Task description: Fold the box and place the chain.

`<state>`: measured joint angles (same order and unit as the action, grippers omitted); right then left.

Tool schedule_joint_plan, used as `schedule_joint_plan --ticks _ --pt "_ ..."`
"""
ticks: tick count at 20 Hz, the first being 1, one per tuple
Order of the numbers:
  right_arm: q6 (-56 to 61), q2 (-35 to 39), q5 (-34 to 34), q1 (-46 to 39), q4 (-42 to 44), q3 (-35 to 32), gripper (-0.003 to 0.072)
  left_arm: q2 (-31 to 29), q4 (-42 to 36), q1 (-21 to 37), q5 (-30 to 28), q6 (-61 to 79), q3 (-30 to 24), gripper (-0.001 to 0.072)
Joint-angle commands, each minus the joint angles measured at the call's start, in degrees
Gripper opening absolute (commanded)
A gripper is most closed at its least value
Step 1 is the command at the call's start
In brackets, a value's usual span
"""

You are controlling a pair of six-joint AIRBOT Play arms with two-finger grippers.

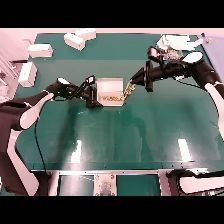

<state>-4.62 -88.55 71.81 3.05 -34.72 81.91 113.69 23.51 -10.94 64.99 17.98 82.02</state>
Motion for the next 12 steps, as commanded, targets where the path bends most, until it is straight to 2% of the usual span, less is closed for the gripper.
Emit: schedule_joint_plan --ticks 1,7,12 --pt "-0.52 3.02 -3.82 0.7 5.25 0.55 0.0005 0.0 0.02 0.07 -0.02 0.02 0.04 0.0629" --pt "0.17 3.67 -5.55 6.47 7.15 11.8 0.0005 0.0 0.02 0.04 0.0 0.02 0.04 0.063" --pt "5.42 3.67 -14.05 9.27 7.08 23.04 0.0005 0.0 0.02 0.07 0.0 0.02 0.04 0.0629"
